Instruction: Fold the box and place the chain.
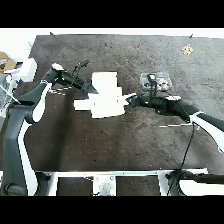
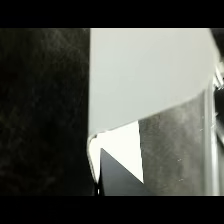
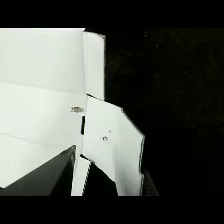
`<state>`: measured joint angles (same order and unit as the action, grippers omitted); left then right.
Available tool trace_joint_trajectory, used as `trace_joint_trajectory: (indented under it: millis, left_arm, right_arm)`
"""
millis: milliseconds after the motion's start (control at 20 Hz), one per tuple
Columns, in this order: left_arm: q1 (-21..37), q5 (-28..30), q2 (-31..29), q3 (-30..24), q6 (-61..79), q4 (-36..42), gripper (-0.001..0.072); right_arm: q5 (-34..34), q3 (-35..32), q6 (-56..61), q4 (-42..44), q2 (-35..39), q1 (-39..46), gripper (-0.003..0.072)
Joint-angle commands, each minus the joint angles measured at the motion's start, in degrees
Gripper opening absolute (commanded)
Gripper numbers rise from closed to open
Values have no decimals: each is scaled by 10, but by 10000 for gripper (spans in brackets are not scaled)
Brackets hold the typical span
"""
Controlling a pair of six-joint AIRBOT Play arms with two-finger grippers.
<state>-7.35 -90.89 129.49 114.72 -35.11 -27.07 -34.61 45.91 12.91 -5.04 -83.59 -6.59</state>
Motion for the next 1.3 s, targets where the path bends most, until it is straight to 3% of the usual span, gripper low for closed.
trace_joint_trajectory:
  millis: [0,200,550,800,1000,1250]
  left_arm:
    - [0,10,-3,24,108,0,11]
    - [0,37,-3,31,219,-17,12]
    - [0,91,-6,30,341,-57,11]
    - [0,100,-5,-15,453,-53,9]
    - [0,110,-6,-20,462,-51,8]
    - [0,114,-5,-20,461,-58,9]
  right_arm:
    - [-27,1,-1,-30,34,64,414]
    - [-33,1,-1,-54,37,120,414]
    - [-27,0,-18,-54,36,126,413]
    - [-24,1,-18,-55,34,125,414]
    - [-25,1,-29,-55,6,125,414]
    - [-27,23,-168,-27,-1,106,415]
